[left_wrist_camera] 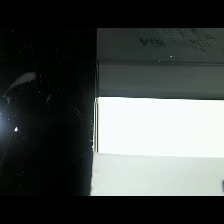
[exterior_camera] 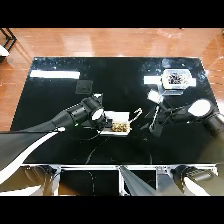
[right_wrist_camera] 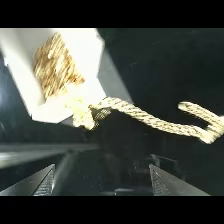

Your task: Fold the box and place the chain.

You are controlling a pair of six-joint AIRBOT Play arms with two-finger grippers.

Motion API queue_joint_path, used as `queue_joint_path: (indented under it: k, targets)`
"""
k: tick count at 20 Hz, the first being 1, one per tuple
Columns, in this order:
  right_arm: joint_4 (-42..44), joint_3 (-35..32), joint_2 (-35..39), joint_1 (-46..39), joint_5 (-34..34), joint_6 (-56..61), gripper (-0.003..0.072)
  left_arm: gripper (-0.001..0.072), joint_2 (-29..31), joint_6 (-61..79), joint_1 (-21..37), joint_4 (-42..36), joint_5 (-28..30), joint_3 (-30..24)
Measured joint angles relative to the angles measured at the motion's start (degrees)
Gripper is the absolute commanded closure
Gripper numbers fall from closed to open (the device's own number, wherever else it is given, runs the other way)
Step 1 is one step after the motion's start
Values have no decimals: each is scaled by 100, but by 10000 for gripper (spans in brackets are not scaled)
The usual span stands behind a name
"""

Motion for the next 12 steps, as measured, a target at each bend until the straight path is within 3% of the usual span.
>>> queue_joint_path:
  k: [7,12]
  targets:
    - [258,-437,-577,846,-1222,-1698,-16,685,0,-2,0,0,-2,0]
    - [999,-479,-918,968,-1659,-2736,-16,685,0,-2,0,0,-2,0]
